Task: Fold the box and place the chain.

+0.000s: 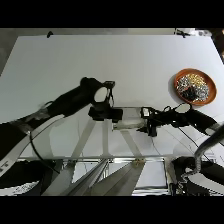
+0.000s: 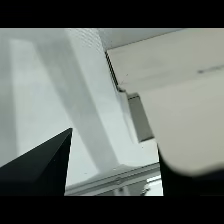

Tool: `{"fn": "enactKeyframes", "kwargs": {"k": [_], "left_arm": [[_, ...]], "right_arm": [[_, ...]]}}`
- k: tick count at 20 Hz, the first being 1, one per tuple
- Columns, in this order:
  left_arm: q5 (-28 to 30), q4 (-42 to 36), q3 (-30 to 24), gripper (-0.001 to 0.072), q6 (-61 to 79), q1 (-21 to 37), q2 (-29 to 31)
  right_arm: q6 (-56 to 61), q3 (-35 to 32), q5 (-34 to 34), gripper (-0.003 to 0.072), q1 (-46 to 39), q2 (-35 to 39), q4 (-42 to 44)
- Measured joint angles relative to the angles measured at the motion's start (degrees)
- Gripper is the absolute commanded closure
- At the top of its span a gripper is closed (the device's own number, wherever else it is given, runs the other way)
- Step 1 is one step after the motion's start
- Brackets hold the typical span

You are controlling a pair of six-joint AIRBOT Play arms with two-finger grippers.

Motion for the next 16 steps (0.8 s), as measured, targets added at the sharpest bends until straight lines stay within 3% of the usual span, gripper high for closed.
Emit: {"fn": "enactKeyframes", "kwargs": {"k": [1,5,8,12,16], "left_arm": [[-0.1,0.0,0.0,0.0007,4.9,1.3,1.7],[0.0,-3.0,-2.1,0.001,33.4,6.4,7.8],[2.1,-10.1,-8.6,0.0004,62.0,10.4,11.0],[7.6,-19.9,-19.2,0.0004,96.1,14.5,11.6],[15.0,-27.2,-24.1,-0.0005,110.4,16.5,8.1]], "right_arm": [[0.0,0.0,0.0,0.0276,0.0,0.0,0.0],[0.0,0.0,0.0,0.0276,0.0,0.0,0.0],[0.0,0.0,0.0,0.0276,0.0,0.0,0.0],[0.0,0.0,0.0,0.0276,0.0,0.0,0.0],[0.0,0.0,0.0,0.0276,0.0,0.0,0.0]]}}
